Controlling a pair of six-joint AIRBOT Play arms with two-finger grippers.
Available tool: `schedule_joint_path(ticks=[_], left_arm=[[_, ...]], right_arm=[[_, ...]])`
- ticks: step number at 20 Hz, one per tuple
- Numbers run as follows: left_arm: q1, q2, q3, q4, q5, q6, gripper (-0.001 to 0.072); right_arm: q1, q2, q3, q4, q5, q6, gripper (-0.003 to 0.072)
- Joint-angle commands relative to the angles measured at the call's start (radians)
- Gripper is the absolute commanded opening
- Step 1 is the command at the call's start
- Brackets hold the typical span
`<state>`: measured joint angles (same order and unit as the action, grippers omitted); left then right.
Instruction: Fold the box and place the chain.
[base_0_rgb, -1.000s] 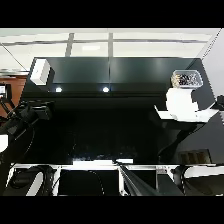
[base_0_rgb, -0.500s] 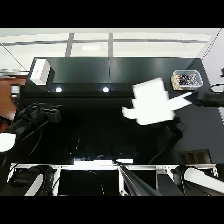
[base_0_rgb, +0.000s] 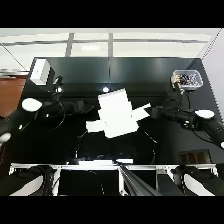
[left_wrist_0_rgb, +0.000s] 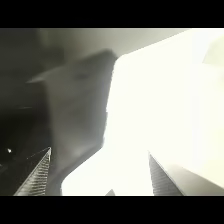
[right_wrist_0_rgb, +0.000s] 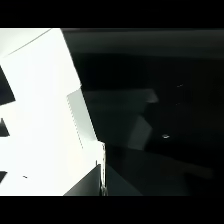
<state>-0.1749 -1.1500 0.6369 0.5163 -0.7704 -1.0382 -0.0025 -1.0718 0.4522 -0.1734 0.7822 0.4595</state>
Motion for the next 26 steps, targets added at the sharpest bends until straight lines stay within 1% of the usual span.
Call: schedule_joint_path(ticks=[1, 3, 7, 8, 9, 10, 11, 12, 13, 14, 15, 16, 17, 18, 19, 20, 21, 22, 24, 25, 26], left_arm=[[0.032, -0.234, 0.138, -0.097, -0.236, 0.123, 0.0707], [0.008, -0.317, 0.181, -0.077, -0.309, 0.196, 0.0707], [-0.042, -0.484, 0.279, -0.096, -0.425, 0.276, 0.0707], [-0.055, -0.518, 0.311, -0.089, -0.477, 0.324, 0.0705], [-0.067, -0.547, 0.343, -0.070, -0.519, 0.354, 0.0678], [-0.074, -0.565, 0.369, -0.049, -0.533, 0.363, 0.0644], [-0.080, -0.582, 0.396, -0.023, -0.531, 0.363, 0.0567], [-0.082, -0.600, 0.420, -0.006, -0.535, 0.363, 0.0560], [-0.084, -0.619, 0.444, 0.004, -0.541, 0.364, 0.0510], [-0.084, -0.636, 0.464, 0.007, -0.550, 0.373, 0.0371], [-0.084, -0.646, 0.478, 0.007, -0.561, 0.406, 0.0181], [-0.084, -0.653, 0.489, 0.005, -0.575, 0.449, 0.0079], [-0.084, -0.655, 0.494, 0.003, -0.580, 0.466, 0.0038], [-0.084, -0.655, 0.499, 0.003, -0.589, 0.484, 0.0028], [-0.084, -0.654, 0.504, 0.003, -0.605, 0.496, 0.0026], [-0.085, -0.650, 0.507, 0.004, -0.614, 0.496, 0.0025], [-0.089, -0.639, 0.507, 0.008, -0.613, 0.496, 0.0023], [-0.098, -0.617, 0.505, 0.032, -0.597, 0.496, 0.0022], [-0.151, -0.556, 0.497, 0.109, -0.528, 0.518, 0.0022], [-0.190, -0.514, 0.479, 0.108, -0.469, 0.590, 0.0022], [-0.229, -0.471, 0.457, 0.108, -0.384, 0.668, 0.0023]], right_arm=[[0.067, 0.009, -0.020, 0.020, -0.053, -0.012, 0.0012], [0.067, 0.009, -0.020, 0.020, -0.053, -0.012, 0.0013], [0.067, 0.010, -0.020, 0.019, -0.048, -0.012, 0.0012], [0.067, 0.010, -0.020, 0.019, -0.046, -0.012, 0.0012], [0.067, 0.009, -0.020, 0.019, -0.043, -0.012, 0.0012], [0.067, 0.009, -0.020, 0.019, -0.041, -0.012, 0.0013], [0.067, 0.009, -0.020, 0.018, -0.040, -0.012, 0.0012], [0.067, 0.010, -0.020, 0.009, -0.040, -0.012, 0.0012], [0.067, 0.009, -0.020, -0.006, -0.039, -0.012, 0.0012], [0.067, 0.009, -0.020, -0.023, -0.039, -0.012, 0.0012], [0.067, 0.009, -0.020, -0.034, -0.037, -0.012, 0.0012], [0.067, 0.010, -0.020, -0.044, -0.034, -0.012, 0.0012], [0.067, 0.010, -0.019, -0.061, -0.032, -0.012, 0.0013], [0.064, 0.010, -0.010, -0.102, -0.030, -0.012, 0.0014], [0.056, 0.011, 0.011, -0.160, -0.014, -0.012, 0.0139], [0.042, 0.012, 0.048, -0.225, 0.017, -0.006, 0.0494], [0.021, 0.014, 0.106, -0.293, 0.076, 0.004, 0.0716], [0.005, 0.015, 0.171, -0.352, 0.154, 0.002, 0.0715], [0.002, 0.016, 0.306, -0.450, 0.306, -0.039, 0.0715], [0.006, 0.016, 0.347, -0.467, 0.363, -0.072, 0.0713], [0.014, 0.016, 0.365, -0.475, 0.405, -0.106, 0.0713]])
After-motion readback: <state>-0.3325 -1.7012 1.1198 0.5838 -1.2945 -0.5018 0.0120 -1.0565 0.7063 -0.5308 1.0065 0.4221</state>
